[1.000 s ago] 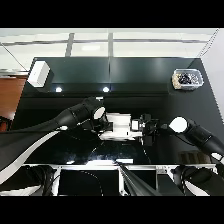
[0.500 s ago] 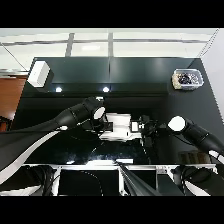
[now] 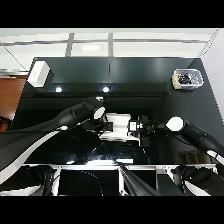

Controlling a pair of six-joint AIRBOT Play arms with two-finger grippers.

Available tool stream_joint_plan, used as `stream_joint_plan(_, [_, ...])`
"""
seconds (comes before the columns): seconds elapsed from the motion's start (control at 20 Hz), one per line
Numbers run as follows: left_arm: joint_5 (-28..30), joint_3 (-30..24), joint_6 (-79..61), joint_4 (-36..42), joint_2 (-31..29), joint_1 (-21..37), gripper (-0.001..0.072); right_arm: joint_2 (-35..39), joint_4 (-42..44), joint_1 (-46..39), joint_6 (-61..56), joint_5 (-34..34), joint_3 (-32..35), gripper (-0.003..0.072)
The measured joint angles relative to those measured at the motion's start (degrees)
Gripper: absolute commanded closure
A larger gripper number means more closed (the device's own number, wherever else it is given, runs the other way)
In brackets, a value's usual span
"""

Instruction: Fold the box and place the chain.

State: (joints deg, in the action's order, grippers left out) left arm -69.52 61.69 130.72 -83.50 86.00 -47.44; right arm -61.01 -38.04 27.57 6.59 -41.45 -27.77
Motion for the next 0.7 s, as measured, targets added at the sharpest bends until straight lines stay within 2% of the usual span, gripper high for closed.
stream_joint_plan(0.4, [-0.1, 0.0, 0.0, 0.0, 0.0, 0.0, 0.0678, -3.3, 10.8, 0.0, -0.2, 1.0, 0.0, 0.0554])
stream_joint_plan(0.7, [-0.1, 0.0, 0.0, 0.0, 0.0, 0.0, 0.0679, -6.1, 15.3, 0.0, -0.2, 0.7, 0.0, 0.0554])
